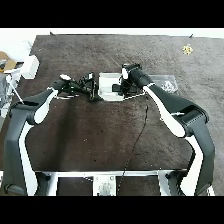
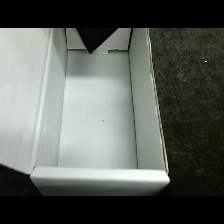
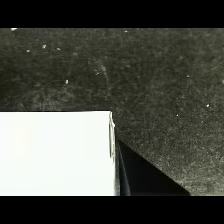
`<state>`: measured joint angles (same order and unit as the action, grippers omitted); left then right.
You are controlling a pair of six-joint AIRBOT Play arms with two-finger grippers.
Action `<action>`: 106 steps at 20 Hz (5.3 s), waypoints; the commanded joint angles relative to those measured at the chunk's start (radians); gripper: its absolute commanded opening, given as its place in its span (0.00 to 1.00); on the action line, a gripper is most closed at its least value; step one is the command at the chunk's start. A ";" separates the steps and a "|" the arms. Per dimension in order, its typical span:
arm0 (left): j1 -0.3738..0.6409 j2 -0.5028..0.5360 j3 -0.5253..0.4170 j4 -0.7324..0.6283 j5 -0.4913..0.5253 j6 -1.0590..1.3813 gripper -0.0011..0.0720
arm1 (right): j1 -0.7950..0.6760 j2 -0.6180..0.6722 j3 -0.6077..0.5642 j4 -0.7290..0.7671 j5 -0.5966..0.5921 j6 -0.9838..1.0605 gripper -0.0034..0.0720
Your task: Fold the box and place the chain.
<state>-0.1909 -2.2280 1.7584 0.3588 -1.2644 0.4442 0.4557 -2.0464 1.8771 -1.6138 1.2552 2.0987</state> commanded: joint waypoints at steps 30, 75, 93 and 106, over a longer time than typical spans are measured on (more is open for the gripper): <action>0.001 0.001 0.000 0.000 0.000 0.001 0.24 | -0.224 0.344 -0.002 -0.076 0.026 -0.379 0.44; 0.001 0.001 0.000 0.000 0.000 0.001 0.24 | -0.382 0.372 -0.003 0.068 0.012 -0.623 0.05; 0.001 0.001 0.000 0.000 0.000 0.001 0.24 | 0.000 0.854 -0.003 0.002 -0.557 -0.745 0.05; 0.001 0.001 0.000 0.000 0.000 0.000 0.24 | 0.111 0.734 -0.003 0.033 -0.798 -0.771 0.05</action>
<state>-0.1894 -2.2280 1.7584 0.3584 -1.2648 0.4446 0.5571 -1.2964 1.8732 -1.6073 0.5606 1.3346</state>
